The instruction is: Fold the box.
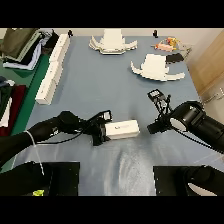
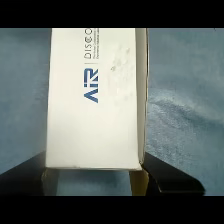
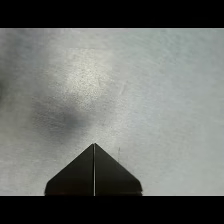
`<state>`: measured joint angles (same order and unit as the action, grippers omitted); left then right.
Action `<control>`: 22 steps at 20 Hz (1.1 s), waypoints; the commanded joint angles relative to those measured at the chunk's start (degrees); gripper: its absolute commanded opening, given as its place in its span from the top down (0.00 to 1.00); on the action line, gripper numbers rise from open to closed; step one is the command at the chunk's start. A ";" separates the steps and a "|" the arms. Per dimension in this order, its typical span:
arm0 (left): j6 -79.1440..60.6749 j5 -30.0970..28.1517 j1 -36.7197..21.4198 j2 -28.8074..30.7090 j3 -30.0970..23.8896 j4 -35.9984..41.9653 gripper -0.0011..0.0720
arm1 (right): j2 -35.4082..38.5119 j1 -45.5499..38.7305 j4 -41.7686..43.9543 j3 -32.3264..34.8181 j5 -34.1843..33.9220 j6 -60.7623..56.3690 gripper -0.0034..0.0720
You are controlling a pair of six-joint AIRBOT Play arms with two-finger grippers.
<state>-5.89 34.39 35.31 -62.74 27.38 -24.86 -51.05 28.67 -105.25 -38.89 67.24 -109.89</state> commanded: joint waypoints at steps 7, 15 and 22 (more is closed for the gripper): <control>47.78 12.87 -24.13 20.70 -0.33 -35.43 0.33 | -0.07 -0.13 -0.61 0.00 -3.82 -2.38 0.95; 47.89 26.75 -54.25 42.93 -7.23 -38.97 0.33 | -0.09 -0.13 -0.57 0.00 -8.85 -2.36 0.95; 45.70 26.16 -66.47 44.68 -10.08 -45.75 0.33 | -0.09 -0.13 -0.44 0.00 -10.16 -2.36 0.95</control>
